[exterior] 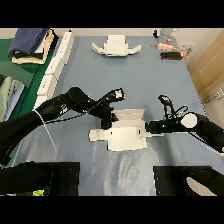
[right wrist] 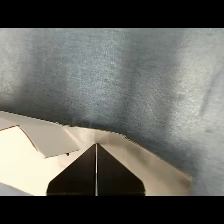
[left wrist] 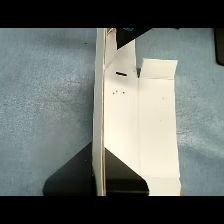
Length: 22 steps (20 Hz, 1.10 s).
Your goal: Fold the box.
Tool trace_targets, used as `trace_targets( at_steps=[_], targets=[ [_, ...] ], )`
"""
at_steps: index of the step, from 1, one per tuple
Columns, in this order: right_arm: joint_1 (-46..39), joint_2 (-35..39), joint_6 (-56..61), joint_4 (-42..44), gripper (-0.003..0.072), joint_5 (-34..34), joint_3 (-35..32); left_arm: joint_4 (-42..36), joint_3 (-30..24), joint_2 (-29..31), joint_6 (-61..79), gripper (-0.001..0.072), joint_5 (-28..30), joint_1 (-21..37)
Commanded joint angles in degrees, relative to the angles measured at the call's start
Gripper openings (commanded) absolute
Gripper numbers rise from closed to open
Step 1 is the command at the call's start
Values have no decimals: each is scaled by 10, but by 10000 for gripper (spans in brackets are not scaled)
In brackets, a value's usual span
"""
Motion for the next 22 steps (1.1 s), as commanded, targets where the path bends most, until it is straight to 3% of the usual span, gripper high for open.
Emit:
trace_targets(
  at_steps=[1,11,16,22],
  targets=[
    [0,9,5,2,3,4,8,0,-8,0,4,10,25,-1],
    [0,24,85,-88,3,-4,28,-16,-47,5,54,9,99,-54],
    [0,30,91,-89,3,-19,28,-16,-76,62,63,8,149,-61],
    [0,30,118,-89,3,-74,28,-10,-81,93,98,9,127,-60]
  ],
)
